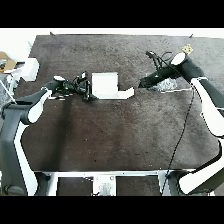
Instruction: Fold the box and place the chain.
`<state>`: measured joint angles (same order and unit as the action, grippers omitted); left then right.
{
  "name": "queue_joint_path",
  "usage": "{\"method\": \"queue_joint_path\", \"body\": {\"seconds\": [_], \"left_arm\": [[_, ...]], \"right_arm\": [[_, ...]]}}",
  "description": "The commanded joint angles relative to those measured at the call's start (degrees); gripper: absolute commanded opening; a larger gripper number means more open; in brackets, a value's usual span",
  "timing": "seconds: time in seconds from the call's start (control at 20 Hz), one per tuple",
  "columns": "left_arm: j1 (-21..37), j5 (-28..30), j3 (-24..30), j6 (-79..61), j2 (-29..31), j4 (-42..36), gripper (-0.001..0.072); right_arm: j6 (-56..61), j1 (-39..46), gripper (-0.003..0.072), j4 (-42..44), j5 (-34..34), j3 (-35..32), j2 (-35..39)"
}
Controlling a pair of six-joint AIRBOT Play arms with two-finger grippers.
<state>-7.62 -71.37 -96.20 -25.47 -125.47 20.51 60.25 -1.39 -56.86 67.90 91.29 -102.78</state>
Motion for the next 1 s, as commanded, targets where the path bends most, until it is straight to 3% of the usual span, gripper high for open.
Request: {"method": "queue_joint_path", "body": {"seconds": [0.0,0.35,0.5,0.55,0.6,0.65,0.95], "left_arm": [[0.04,0.04,-0.04,-0.04,0.00,0.02,0.0184],[0.04,0.02,-0.04,-0.04,0.00,0.02,0.0184],[0.04,0.04,-0.04,-0.04,0.00,0.02,0.0184],[0.04,0.02,-0.04,-0.04,0.00,0.02,0.0184],[0.04,0.02,-0.04,-0.04,0.00,0.02,0.0184],[0.04,0.02,-0.04,-0.04,0.00,0.02,0.0184],[0.04,0.02,-0.04,-0.04,0.00,0.02,0.0184]], "right_arm": [[7.61,0.31,0.0003,-0.26,-6.05,-4.39,-0.37],[6.29,-2.95,0.0003,7.39,-8.61,-4.39,-6.69],[2.14,-3.80,0.0004,15.85,-8.20,-4.39,-7.89],[1.29,-3.82,0.0095,18.88,-6.86,-4.39,-8.11],[0.76,-3.78,0.0288,20.39,-5.66,-4.39,-8.15],[0.76,-3.65,0.0335,20.83,-4.92,-4.35,-8.13],[-2.56,-2.60,0.0337,30.58,-2.93,-4.31,-8.13]]}}
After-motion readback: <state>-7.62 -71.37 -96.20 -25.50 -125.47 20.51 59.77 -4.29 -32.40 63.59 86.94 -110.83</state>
